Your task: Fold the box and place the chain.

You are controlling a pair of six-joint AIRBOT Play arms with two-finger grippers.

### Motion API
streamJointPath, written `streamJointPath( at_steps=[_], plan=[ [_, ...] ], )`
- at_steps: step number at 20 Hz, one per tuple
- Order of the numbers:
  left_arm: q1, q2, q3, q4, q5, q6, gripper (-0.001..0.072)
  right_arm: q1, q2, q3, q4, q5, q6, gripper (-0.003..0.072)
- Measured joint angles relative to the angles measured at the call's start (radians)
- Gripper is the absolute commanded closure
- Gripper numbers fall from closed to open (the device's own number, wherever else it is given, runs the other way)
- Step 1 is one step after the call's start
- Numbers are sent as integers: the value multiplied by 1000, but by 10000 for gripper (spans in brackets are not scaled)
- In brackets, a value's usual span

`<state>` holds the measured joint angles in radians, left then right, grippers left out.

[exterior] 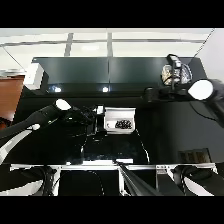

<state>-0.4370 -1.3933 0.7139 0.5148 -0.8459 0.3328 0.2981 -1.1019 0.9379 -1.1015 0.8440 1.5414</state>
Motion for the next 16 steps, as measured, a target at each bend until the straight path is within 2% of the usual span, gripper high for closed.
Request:
streamJointPath(
  at_steps=[2,4,12,13,14,16],
  plan=[
    [0,0,0,-1,1,-1,245,42,-64,-5,55,-47,-77,-28],
    [0,0,0,-2,1,-3,245,80,-103,-6,88,-46,-195,-29],
    [0,0,0,-3,4,-2,245,148,-121,4,138,148,-895,-29],
    [0,0,0,-3,4,-2,244,151,-121,-5,158,153,-959,4],
    [0,0,0,-3,5,-2,244,154,-121,-12,175,161,-1012,86],
    [0,0,0,-3,4,-1,244,156,-122,-22,206,169,-1104,85]
  ],
)
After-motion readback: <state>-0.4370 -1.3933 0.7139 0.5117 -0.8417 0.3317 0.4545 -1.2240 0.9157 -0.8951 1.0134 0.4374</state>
